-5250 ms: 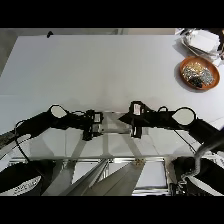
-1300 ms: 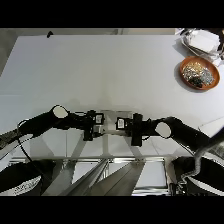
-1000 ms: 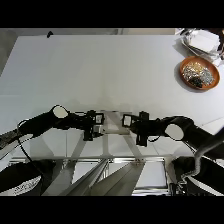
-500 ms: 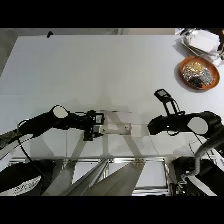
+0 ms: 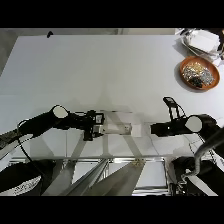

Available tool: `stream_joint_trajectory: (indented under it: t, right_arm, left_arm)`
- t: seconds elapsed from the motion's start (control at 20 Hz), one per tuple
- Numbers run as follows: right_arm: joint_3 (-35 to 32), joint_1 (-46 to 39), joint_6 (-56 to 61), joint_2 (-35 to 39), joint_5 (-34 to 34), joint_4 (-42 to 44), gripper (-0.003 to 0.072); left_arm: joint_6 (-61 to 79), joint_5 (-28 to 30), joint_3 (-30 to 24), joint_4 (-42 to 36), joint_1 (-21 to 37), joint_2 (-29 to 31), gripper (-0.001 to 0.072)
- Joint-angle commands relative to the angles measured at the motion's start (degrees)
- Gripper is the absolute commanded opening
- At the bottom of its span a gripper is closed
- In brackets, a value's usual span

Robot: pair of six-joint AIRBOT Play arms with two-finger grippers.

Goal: Fold the box and place the chain.

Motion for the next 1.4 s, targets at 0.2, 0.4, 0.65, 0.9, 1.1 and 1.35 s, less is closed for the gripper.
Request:
stream_joint_trajectory:
  t: [0.2, 0.4, 0.65, 0.9, 1.1, 1.35]
  right_arm:
    - [-0.5, -0.2, -14.8, -5.9, -4.3, 18.8, 0.0010]
    - [-0.5, 1.1, -15.9, -10.0, -7.2, 18.8, 0.0010]
    - [-0.5, 6.4, -18.4, -11.7, -8.9, 23.3, 0.0014]
    - [-0.5, 6.5, -18.4, -8.4, -9.0, 23.0, 0.0016]
    - [0.6, 6.5, -16.4, -5.3, -8.8, 20.5, 0.0025]
    - [4.2, 10.9, -14.7, -5.4, -9.2, 19.6, 0.0202]
  left_arm:
    - [0.0, 0.0, 0.0, 0.0, 0.0, 0.0, 0.0033]
    - [0.0, 0.0, 0.0, 0.0, 0.0, 0.0, 0.0033]
    - [0.0, 0.0, 0.0, 0.0, 0.0, 0.0, 0.0033]
    - [0.0, 0.0, 0.0, 0.0, 0.0, 0.0, 0.0033]
    - [0.0, 0.0, 0.0, 0.0, 0.0, 0.0, 0.0033]
    - [0.0, 0.0, 0.0, 0.0, 0.0, 0.0, 0.0033]
